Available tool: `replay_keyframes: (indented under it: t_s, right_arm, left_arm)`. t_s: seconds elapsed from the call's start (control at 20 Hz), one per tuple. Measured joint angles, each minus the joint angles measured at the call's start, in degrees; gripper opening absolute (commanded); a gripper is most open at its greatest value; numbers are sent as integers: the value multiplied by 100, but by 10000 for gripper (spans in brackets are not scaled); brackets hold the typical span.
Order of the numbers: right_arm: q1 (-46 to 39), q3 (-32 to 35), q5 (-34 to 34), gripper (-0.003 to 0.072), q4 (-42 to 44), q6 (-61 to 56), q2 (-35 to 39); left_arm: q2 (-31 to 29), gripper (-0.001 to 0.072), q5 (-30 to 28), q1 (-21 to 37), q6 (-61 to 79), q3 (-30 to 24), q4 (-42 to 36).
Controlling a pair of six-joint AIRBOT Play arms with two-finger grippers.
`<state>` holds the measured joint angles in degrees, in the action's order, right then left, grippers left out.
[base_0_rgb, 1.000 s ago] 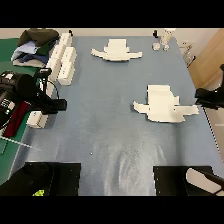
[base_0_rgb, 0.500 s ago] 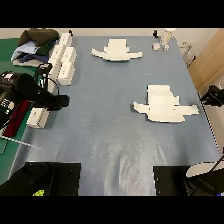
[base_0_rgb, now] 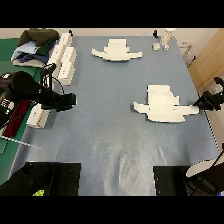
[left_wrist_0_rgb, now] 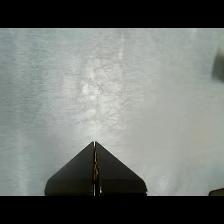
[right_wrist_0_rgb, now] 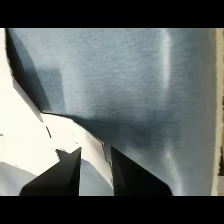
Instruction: Fold the box.
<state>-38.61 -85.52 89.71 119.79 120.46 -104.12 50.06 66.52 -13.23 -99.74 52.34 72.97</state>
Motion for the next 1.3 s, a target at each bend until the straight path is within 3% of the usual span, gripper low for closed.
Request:
replay_keyframes:
  t_s: [0.05,0.15,0.25,0.55,0.75,0.9,0.95,1.0,1.05,1.3]
  right_arm:
    - [22,22,59,0,50,42,-11]
    - [131,61,168,0,173,111,-24]
    - [319,94,299,0,374,155,-33]
    - [1318,669,435,-1,850,-195,540]
    - [2229,2118,-170,-1,929,-699,1716]
    - [2828,3434,-787,1,911,-1088,2859]
    - [3001,3860,-1036,54,883,-1244,3241]
    - [3130,4203,-1272,255,846,-1392,3556]
    - [3254,4518,-1537,325,826,-1517,3847]
    - [3613,5206,-2068,324,748,-2184,4472]
  left_arm:
    - [0,15,2,0,42,0,-70]
    - [0,17,2,0,201,0,-267]
    - [0,401,2,0,341,0,-424]
    - [0,402,22,28,837,0,-579]
    - [0,402,483,374,1388,-24,-662]
    - [0,402,938,826,1963,-192,-1158]
    - [0,403,1054,968,2173,-302,-1429]
    - [0,403,1143,1069,2350,-413,-1674]
    - [0,403,1193,1150,2514,-538,-1906]
    - [0,403,1320,1314,2918,-905,-2441]
